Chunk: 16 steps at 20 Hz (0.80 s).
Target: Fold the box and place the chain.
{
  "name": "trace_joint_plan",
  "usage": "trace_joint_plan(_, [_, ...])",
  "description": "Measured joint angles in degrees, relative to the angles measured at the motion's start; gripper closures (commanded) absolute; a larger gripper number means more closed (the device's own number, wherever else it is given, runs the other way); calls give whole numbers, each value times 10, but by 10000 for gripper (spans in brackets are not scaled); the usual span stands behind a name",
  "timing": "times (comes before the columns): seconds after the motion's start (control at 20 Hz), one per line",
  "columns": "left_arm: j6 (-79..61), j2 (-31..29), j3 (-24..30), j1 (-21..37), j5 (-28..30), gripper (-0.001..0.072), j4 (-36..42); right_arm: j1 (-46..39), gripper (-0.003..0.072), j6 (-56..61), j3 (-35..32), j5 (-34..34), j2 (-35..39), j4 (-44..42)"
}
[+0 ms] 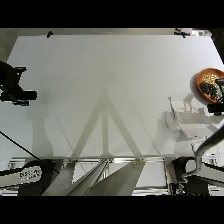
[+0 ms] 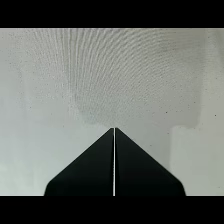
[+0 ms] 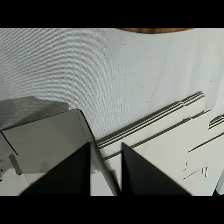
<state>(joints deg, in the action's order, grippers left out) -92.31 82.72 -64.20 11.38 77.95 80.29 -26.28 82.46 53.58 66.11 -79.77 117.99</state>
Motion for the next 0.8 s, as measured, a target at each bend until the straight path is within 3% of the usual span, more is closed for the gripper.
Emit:
trace_joint_plan(0.25, [0, 0, 0, 0, 0, 697, 0, -1, 677, -25, 0, 19, -15, -7])
trace_joint_plan(0.4, [0, 0, 0, 0, 0, 697, 0, -1, 677, -61, 0, 24, 10, -64])
trace_joint_plan(0.55, [0, 0, 0, 0, 0, 697, 0, -1, 677, -108, 0, 16, 55, -167])
trace_joint_plan(0.8, [0, 0, 0, 0, 0, 697, 0, 3, 678, -190, -9, 17, 144, -423])
